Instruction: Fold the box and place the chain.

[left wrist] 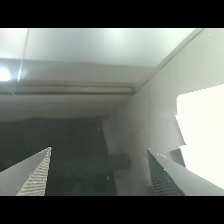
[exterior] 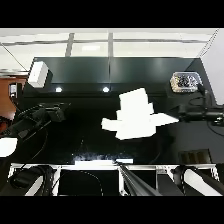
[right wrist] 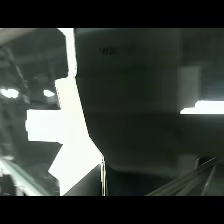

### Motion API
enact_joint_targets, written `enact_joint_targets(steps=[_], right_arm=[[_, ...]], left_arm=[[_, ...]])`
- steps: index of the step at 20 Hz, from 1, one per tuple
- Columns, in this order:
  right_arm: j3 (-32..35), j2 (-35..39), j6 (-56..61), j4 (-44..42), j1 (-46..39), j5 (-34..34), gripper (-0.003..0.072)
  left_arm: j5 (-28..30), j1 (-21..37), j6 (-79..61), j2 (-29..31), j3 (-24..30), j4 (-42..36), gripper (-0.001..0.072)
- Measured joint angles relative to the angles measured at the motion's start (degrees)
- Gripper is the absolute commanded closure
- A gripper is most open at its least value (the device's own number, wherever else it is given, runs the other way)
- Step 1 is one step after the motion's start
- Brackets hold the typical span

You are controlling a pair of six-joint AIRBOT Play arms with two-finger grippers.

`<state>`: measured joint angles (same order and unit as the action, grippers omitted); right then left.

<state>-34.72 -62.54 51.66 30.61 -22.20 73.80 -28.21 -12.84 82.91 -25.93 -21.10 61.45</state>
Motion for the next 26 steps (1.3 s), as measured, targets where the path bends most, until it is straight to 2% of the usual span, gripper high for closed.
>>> enact_joint_targets(steps=[2,5,8,11,14,19,22,25,26], right_arm=[[2.51,3.69,-0.35,-0.72,7.06,-3.98,0.0675],[4.24,7.02,-4.15,-1.27,18.25,-9.49,0.0675],[4.90,8.33,-7.26,-1.25,28.98,-16.06,0.0675],[5.14,8.81,-8.31,-1.07,36.50,-21.38,0.0675],[5.25,9.03,-8.37,-0.98,39.56,-24.04,0.0675],[5.27,9.09,-8.41,-0.96,41.07,-25.70,0.0674],[5.27,9.09,-8.39,-0.98,41.33,-26.16,0.0674],[5.25,9.09,-8.13,-0.72,41.42,-26.38,0.0674],[5.25,9.11,-7.85,-0.57,41.42,-26.43,0.0675]], left_arm=[[-2.16,0.00,0.02,-0.26,-0.02,-2.43,0.0008],[-8.90,0.00,0.02,-3.65,-0.07,-8.13,0.0008],[-13.66,0.79,-3.13,-10.49,-0.07,-14.67,0.0007],[-18.95,4.22,-13.64,-19.89,-0.07,-25.18,0.0007],[-26.64,8.35,-25.49,-29.03,-0.09,-34.45,0.0007],[-36.85,10.21,-39.58,-39.60,-0.11,-40.59,0.0008],[-39.91,9.33,-46.47,-42.99,-0.42,-41.83,0.0040],[-39.87,7.93,-51.12,-44.87,-1.33,-42.53,0.0047],[-39.82,7.43,-52.54,-45.22,-1.75,-42.53,0.0094]])
